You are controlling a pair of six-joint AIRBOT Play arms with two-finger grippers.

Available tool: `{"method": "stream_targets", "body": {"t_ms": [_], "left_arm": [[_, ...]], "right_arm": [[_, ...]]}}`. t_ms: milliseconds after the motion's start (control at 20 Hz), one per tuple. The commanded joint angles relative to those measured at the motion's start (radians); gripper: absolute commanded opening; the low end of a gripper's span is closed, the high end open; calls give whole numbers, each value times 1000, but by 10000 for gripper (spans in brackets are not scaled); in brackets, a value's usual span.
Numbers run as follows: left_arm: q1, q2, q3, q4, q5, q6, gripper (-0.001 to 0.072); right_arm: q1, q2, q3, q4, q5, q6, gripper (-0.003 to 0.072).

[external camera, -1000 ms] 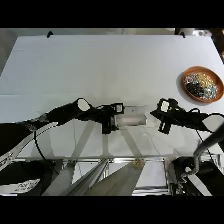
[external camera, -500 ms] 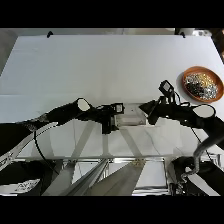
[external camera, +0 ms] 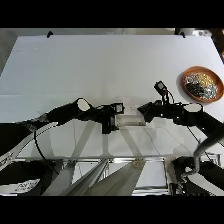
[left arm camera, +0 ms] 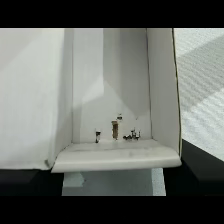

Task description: Fold the box and place the chain.

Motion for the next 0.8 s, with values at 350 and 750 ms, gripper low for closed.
{"method": "stream_targets", "body": {"t_ms": [350,750], "left_arm": [[1,1,0,1,0,0,373],[1,1,0,1,0,0,373]], "right_arm": [[0,13,103,4,224,43,9],[0,179,151,-326,577,42,12]]}}
